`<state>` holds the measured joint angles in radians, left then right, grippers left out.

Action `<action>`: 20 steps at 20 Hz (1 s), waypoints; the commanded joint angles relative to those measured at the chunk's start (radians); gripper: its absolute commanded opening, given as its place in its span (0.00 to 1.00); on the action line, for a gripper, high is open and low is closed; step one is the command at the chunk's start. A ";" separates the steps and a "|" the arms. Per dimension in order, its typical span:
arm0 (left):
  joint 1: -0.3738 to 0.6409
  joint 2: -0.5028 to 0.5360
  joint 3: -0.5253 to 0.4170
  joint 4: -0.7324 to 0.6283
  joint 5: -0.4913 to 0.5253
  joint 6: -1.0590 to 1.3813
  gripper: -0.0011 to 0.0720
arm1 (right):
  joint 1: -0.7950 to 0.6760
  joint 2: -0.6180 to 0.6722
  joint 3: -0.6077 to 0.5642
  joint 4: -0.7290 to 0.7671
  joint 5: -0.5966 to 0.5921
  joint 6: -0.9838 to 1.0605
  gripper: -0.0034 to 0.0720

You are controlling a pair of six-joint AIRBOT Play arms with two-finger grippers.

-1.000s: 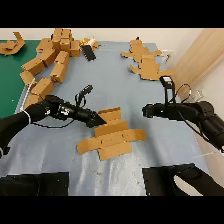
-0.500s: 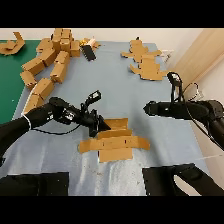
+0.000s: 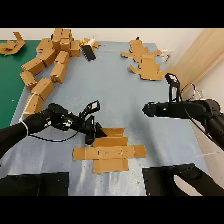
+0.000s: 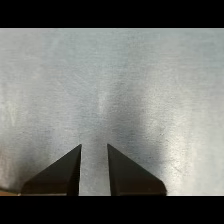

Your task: Fold the box.

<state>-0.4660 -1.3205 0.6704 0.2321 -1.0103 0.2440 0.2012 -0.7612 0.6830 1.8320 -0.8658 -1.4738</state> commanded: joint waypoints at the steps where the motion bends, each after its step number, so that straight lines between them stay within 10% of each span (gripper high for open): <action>1: -0.002 0.031 -0.018 -0.002 0.070 0.011 0.03 | 0.000 -0.014 0.001 0.001 0.002 0.000 0.38; 8: -0.057 0.200 -0.104 -0.051 0.194 0.100 0.03 | 0.000 -0.019 0.001 0.001 0.047 0.000 0.38; 20: -0.170 0.208 -0.179 -0.049 0.306 0.055 0.03 | 0.000 -0.019 0.001 0.002 0.067 -0.011 0.38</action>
<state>-0.6270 -1.1133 0.5014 0.1802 -0.7280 0.3183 0.2012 -0.7799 0.6830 1.8328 -0.7971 -1.4815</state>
